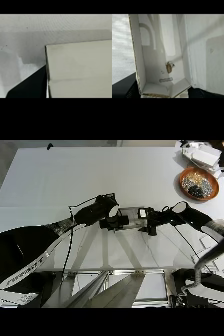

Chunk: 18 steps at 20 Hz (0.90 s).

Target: Fold the box and place the chain.

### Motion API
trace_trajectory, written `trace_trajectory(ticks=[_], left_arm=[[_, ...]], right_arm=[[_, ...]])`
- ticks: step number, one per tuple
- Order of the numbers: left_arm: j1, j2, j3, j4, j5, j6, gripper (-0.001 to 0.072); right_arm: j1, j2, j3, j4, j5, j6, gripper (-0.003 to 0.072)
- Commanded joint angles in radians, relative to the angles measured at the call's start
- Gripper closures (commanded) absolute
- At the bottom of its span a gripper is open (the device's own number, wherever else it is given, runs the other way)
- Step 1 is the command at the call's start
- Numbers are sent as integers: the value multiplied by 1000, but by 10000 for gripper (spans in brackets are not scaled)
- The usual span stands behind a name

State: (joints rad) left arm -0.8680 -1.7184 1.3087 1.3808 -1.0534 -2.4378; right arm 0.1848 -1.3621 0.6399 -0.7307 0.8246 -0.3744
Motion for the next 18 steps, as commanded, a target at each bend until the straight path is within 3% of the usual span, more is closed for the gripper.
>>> trace_trajectory(ticks=[1, 2, 4, 9, 10, 12, 15, 17, 18], left_arm=[[0, 0, 0, 8, 6, -6, 498], [0, 0, 0, 8, 13, -10, 515], [0, 0, 0, 8, 13, -17, 705], [0, 2, 0, 5, 0, -16, 705], [0, 4, 0, 3, -2, -16, 691], [0, 18, 0, 0, -17, -11, 561], [14, 48, 0, 6, -60, 42, 503], [26, 74, 0, -1, -60, 79, 310], [32, 89, 0, -8, -60, 101, 287]], right_arm=[[1, -1, 0, 1, 1, 0, 284], [1, -1, 0, 1, 1, 0, 284], [1, -1, 0, 1, 1, 0, 284], [1, -1, -1, 1, 1, 0, 284], [1, -1, 0, 1, 1, 0, 284], [1, -1, 0, 1, 1, 0, 284], [1, -1, 0, 1, 1, 0, 284], [1, -1, 0, 1, 1, 0, 284], [1, -1, 0, 1, 1, 0, 284]])
